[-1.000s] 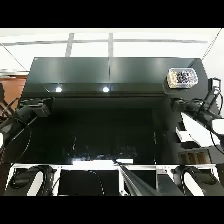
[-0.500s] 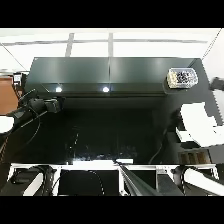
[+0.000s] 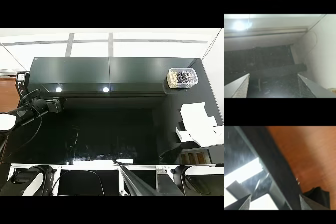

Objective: Fold the box and place the chain.

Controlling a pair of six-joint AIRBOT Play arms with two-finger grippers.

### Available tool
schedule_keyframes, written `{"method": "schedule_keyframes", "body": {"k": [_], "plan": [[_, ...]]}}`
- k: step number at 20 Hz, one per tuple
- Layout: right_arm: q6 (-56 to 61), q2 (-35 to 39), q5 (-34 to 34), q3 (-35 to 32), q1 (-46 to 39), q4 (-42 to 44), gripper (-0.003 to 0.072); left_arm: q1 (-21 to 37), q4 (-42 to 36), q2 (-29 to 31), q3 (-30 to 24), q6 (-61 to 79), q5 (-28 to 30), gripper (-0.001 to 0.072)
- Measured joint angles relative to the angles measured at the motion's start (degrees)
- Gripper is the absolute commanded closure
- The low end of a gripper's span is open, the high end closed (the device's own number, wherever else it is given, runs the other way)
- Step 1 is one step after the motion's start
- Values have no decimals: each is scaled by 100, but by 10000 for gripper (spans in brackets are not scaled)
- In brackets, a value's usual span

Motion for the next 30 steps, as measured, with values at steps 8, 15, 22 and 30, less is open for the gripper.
{"method": "schedule_keyframes", "body": {"k": [8,15,22,30], "plan": [[-1416,-188,304,-323,-195,83,670,0,-15,0,0,-2,-13,-10],[-1475,262,717,-459,-188,675,671,0,-28,-2,0,-11,-11,-9],[-1145,2181,455,-2124,205,2177,671,0,-98,-13,0,-17,2,15],[-1300,4339,-1010,-5023,2441,4509,671,-273,-673,-518,142,52,-608,15]]}}
